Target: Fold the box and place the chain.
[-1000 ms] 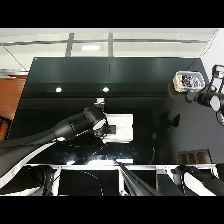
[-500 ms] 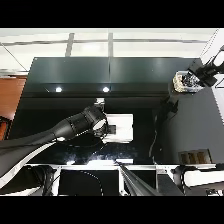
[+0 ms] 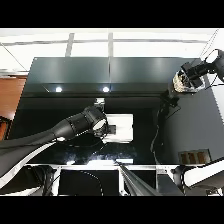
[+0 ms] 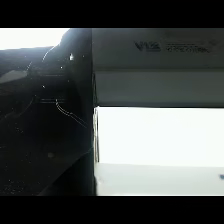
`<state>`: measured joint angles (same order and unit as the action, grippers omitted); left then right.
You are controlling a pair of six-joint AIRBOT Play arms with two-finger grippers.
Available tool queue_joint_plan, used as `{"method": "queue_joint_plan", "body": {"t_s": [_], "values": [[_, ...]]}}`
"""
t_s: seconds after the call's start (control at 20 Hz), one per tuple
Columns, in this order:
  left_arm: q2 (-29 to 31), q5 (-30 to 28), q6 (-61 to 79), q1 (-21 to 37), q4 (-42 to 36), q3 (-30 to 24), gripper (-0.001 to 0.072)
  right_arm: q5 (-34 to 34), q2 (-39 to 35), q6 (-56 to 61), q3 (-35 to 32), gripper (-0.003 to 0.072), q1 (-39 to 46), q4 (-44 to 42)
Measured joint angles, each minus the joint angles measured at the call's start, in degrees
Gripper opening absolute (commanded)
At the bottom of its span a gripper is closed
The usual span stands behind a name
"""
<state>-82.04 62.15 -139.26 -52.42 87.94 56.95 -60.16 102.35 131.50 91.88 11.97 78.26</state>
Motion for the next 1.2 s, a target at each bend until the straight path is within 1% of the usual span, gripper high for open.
{"method": "queue_joint_plan", "body": {"t_s": [0.65, 0.7, 0.75, 0.8, 0.85, 0.9, 1.05, 1.2], "values": [[0.0, 0.0, 0.0, 0.0, 0.1, 0.0, 0.0023, 3.5, 2.8, 0.8, 0.2, 0.0552, -0.2, -1.7], [0.0, 0.1, 0.0, 0.0, 0.1, 0.0, 0.0023, 3.7, 3.2, 0.7, 0.2, 0.0514, -0.2, -1.8], [0.0, 0.0, 0.0, 0.0, 0.1, 0.0, 0.0023, 3.5, 3.6, 0.6, 0.2, 0.0271, -0.3, -1.8], [0.0, 0.0, 0.0, 0.0, 0.1, 0.0, 0.0023, 3.5, 3.8, 0.7, 0.2, 0.0175, -0.3, -2.1], [0.0, 0.0, 0.0, 0.0, 0.1, 0.0, 0.0023, 3.5, 3.9, 0.3, 0.2, 0.0054, -0.3, -2.1], [0.0, 0.0, 0.0, 0.0, 0.1, 0.0, 0.0023, 3.6, 4.0, -0.7, 0.2, 0.0005, -0.3, -2.3], [0.0, 0.1, 0.0, 0.0, 0.1, 0.0, 0.0023, 3.6, 3.7, -5.2, 0.2, 0.0004, 0.0, -4.5], [0.0, 0.0, 0.0, 0.0, 0.1, 0.0, 0.0023, 3.3, 1.6, -11.7, 0.2, 0.0003, 0.5, -7.7]]}}
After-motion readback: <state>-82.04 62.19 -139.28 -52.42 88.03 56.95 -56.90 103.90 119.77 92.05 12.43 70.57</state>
